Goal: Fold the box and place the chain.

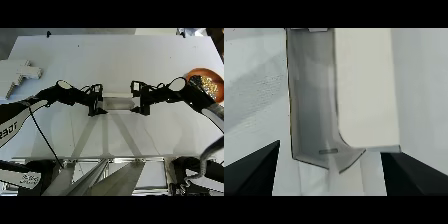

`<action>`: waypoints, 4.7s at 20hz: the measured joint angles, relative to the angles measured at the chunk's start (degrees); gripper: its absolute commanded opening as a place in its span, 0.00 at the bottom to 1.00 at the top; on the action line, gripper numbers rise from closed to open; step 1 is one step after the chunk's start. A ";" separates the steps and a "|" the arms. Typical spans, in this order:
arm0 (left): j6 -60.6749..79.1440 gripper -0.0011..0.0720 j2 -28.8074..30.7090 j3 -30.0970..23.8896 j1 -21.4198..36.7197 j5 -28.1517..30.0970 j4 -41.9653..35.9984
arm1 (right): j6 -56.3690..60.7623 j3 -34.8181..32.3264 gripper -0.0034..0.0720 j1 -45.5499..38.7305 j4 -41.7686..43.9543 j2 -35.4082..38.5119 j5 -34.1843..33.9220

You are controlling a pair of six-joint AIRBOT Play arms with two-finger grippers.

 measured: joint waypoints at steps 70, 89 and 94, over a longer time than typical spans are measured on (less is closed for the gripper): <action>0.02 0.56 0.00 0.00 0.04 -0.35 0.02 | -5.18 0.00 0.40 3.45 -6.01 -5.97 -6.29; -0.04 0.56 0.00 -0.02 0.04 -0.28 -0.07 | 5.49 0.00 0.44 3.80 -11.76 -6.03 -2.19; -0.02 0.56 0.00 -0.02 0.04 -0.26 -0.04 | 6.71 0.00 0.30 3.80 -8.92 -6.03 -1.77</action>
